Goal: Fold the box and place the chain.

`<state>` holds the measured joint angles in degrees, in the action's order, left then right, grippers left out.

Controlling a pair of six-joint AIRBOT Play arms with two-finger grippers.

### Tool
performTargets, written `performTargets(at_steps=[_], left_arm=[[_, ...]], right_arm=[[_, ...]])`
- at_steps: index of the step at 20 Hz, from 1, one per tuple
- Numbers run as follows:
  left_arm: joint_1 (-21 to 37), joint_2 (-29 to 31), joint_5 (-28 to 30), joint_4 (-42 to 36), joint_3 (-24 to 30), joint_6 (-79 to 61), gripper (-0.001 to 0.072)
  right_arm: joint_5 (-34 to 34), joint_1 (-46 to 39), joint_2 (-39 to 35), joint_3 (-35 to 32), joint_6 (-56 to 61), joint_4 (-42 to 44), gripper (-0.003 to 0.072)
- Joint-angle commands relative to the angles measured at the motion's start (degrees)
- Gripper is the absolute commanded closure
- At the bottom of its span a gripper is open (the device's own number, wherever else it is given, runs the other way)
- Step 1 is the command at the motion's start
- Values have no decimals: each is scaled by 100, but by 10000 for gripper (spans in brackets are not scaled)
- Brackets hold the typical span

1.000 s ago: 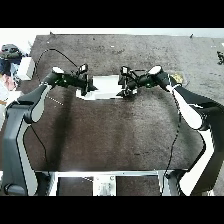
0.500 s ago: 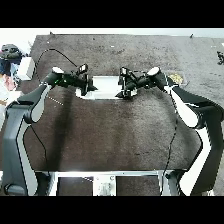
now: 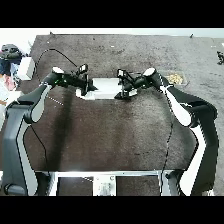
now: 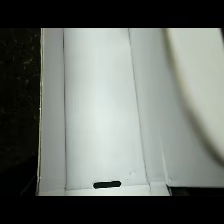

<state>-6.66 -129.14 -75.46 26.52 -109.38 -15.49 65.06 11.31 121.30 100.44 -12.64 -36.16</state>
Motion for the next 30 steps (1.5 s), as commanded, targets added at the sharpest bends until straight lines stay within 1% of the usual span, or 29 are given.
performTargets(at_steps=[1, 5, 8, 14, 15, 16, 23, 24, 25, 30], left_arm=[[-2, -2, 0, 0, 4, 2, 696], [-2, -2, 2, 2, 2, 2, 696], [-2, -2, 0, 2, 2, 2, 696], [-2, -2, 0, 0, 2, 2, 696], [-2, -2, 2, 0, 2, 2, 696], [-2, -2, 2, 0, 4, 2, 696], [-2, -2, 0, 0, 2, 2, 696], [-2, -2, 0, 0, 2, 2, 696], [-2, -2, 2, 0, 2, 2, 696], [-2, -2, 2, 0, 2, 2, 696]], right_arm=[[11, 4, 52, 15, 48, -31, 78], [20, 0, 52, 15, 48, 70, 79], [79, -33, 52, 15, 48, 302, 77], [72, -35, 52, 15, -81, 299, 81], [72, -35, 52, 15, -83, 297, 135], [70, -35, 52, 15, -81, 297, 151], [52, -35, 129, 13, -83, 251, 152], [52, -37, 129, 15, -83, 251, 175], [52, -39, 129, 13, -83, 249, 222], [57, -42, 129, 13, -81, 249, 222]])
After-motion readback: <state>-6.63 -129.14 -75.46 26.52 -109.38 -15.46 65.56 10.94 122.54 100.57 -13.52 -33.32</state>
